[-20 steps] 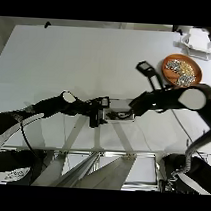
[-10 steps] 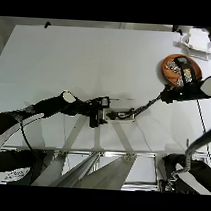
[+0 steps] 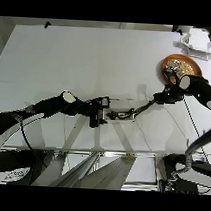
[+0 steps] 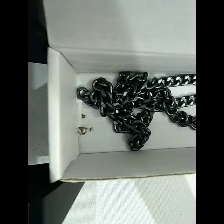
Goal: Fold the box and place the chain.
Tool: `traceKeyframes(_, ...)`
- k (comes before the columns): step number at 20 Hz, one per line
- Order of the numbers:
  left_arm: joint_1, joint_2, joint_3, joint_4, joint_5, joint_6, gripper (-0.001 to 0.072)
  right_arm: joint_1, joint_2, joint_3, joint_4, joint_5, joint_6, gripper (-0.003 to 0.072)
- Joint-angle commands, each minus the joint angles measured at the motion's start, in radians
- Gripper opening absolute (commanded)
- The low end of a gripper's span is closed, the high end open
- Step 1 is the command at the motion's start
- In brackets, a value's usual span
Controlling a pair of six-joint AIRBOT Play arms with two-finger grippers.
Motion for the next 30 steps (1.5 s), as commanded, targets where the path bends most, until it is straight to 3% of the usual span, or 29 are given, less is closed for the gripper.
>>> traceKeyframes(1,-0.001,0.0,0.0,0.0,0.0,0.0,0.0412,-0.001,-0.021,0.0,0.032,-0.051,0.019,0.0355)
traceKeyframes(3,-0.001,0.0,0.0,0.0,0.0,0.0,0.0412,-0.002,-0.021,0.0,0.061,-0.06,0.019,0.0416)
traceKeyframes(9,-0.001,0.0,0.0,0.0,0.0,0.0,0.0412,-0.002,-0.021,0.0,0.06,-0.091,0.121,0.0393)
traceKeyframes(13,-0.001,0.0,0.0,0.0,0.0,0.0,0.0412,0.0,-0.026,0.0,0.061,-0.092,0.142,0.0213)
traceKeyframes(19,-0.001,0.0,0.0,0.0,0.0,0.0,0.0412,0.0,-0.026,0.0,0.063,-0.089,0.145,0.0172)
traceKeyframes(22,-0.001,0.0,0.0,0.0,0.0,0.0,0.0412,0.0,-0.035,0.0,0.064,-0.082,0.144,0.0052)
traceKeyframes(24,-0.001,0.0,0.0,0.0,0.0,0.0,0.0412,0.001,-0.05,0.0,0.065,-0.065,0.143,0.0014)
traceKeyframes(30,-0.001,0.0,0.0,0.0,0.0,0.0,0.0412,0.014,0.011,0.0,0.094,-0.021,0.046,0.0005)
